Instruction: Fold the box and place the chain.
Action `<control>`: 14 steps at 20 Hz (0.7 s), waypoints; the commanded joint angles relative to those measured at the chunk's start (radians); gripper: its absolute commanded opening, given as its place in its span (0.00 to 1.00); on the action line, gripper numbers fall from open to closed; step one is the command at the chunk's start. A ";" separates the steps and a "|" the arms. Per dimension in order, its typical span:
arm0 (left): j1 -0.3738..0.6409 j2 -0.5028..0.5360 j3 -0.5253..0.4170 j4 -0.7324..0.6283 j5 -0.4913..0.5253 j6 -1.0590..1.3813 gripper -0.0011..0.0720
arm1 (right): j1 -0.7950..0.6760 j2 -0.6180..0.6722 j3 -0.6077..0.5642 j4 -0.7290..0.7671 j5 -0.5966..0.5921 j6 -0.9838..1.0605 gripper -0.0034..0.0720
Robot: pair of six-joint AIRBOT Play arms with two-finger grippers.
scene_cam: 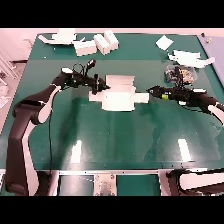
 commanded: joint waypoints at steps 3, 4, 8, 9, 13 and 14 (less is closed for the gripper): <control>0.001 0.009 0.000 -0.002 0.021 0.005 0.03 | 0.000 0.001 0.001 0.000 0.001 -0.002 0.40; 0.001 0.009 0.000 -0.003 0.004 0.005 0.03 | 0.000 0.001 0.001 0.000 0.001 -0.002 0.39; 0.001 0.024 -0.001 0.026 -0.004 0.005 0.03 | 0.000 0.001 0.001 0.000 0.001 -0.021 0.39; 0.001 0.031 -0.001 0.042 -0.005 0.005 0.03 | 0.000 0.001 0.001 0.000 0.001 -0.021 0.39; -0.003 0.037 -0.003 0.064 -0.005 0.005 0.03 | 0.000 0.001 0.001 0.000 0.001 -0.021 0.39; -0.008 0.037 -0.003 0.080 -0.002 0.006 0.03 | 0.000 0.001 0.001 0.000 0.000 -0.021 0.39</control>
